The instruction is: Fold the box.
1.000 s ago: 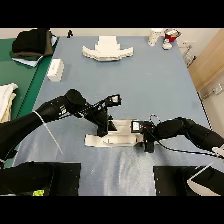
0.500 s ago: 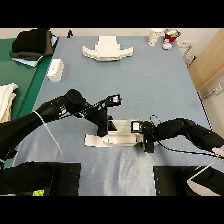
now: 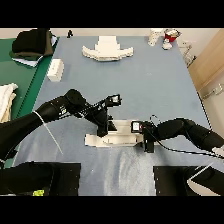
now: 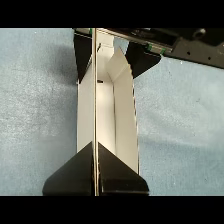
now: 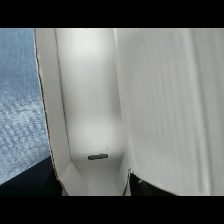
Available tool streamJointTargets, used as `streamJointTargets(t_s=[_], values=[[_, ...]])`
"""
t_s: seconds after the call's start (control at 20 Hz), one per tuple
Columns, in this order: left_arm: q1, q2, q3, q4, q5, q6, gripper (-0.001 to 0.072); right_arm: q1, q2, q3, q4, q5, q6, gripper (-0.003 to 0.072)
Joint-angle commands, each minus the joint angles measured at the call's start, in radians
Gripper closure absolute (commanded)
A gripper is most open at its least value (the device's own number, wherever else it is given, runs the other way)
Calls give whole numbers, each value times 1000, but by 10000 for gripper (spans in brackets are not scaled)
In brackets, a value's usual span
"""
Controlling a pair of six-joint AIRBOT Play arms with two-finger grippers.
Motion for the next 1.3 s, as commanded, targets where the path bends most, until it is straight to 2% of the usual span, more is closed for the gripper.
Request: streamJointTargets(t_s=[0.0,0.3,0.55,0.75,0.8,0.85,0.9,1.0,1.25], values=[[1,0,0,0,0,0,693,0,-1,-1,0,-1,0,219],[1,0,0,0,51,3,693,0,-1,-1,0,-1,0,219],[1,0,0,-3,0,0,693,0,-1,-1,0,0,0,219],[1,0,0,-3,-1,0,690,0,-1,-1,0,-1,0,219],[1,0,0,-3,-1,0,546,0,-1,-1,0,-1,0,219],[1,0,0,-3,-1,-1,266,0,-1,-1,0,-1,0,220],[1,0,1,-3,-2,-2,223,0,-1,-1,0,-1,0,219],[3,13,1,7,-2,-62,220,0,-1,-1,0,-1,0,219],[37,145,1,202,-24,-401,220,0,-1,-1,0,-1,0,219]])
